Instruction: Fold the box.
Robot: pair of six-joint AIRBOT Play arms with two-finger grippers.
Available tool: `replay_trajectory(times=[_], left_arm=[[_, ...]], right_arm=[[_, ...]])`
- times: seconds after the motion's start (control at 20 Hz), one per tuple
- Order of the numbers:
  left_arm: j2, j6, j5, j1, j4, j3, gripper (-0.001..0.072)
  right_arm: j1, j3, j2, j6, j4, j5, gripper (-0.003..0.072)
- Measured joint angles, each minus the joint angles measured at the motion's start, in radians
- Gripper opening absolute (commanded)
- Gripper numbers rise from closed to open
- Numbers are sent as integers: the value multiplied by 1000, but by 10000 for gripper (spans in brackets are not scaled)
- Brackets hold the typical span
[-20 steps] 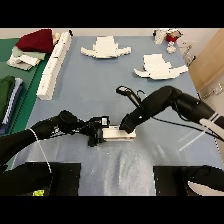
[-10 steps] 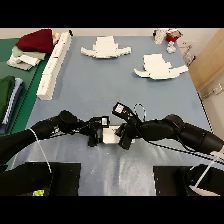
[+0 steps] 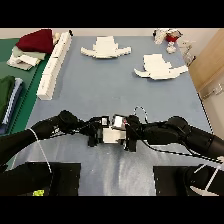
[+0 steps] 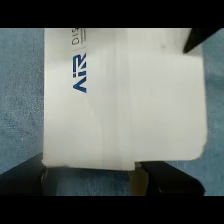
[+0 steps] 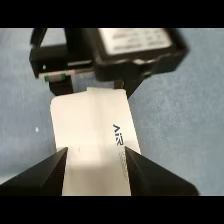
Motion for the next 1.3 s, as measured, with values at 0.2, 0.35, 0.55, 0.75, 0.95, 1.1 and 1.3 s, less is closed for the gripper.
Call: replay_trajectory(times=[0.2, 0.35, 0.55, 0.75, 0.95, 1.1, 1.3], left_arm=[[0, 0, 0, 0, 0, 0, 513], [0, -1, 0, 0, 0, 0, 513], [0, -1, 0, 0, 0, 0, 512], [0, -1, 0, 0, 0, 0, 513], [0, 0, 0, 0, 0, 0, 513], [0, 0, 0, 0, 0, 0, 513], [0, 0, 0, 0, 0, 0, 513]], right_arm=[[0, 0, -27, -106, -84, 0, 561], [0, 0, -35, -174, -106, 10, 561], [1, 0, -33, -213, -112, 16, 561], [0, 0, -7, -227, -97, 19, 560], [0, 0, 9, -231, -89, 29, 549], [0, 0, 13, -231, -89, 54, 549], [0, 0, 15, -232, -103, 81, 549]])
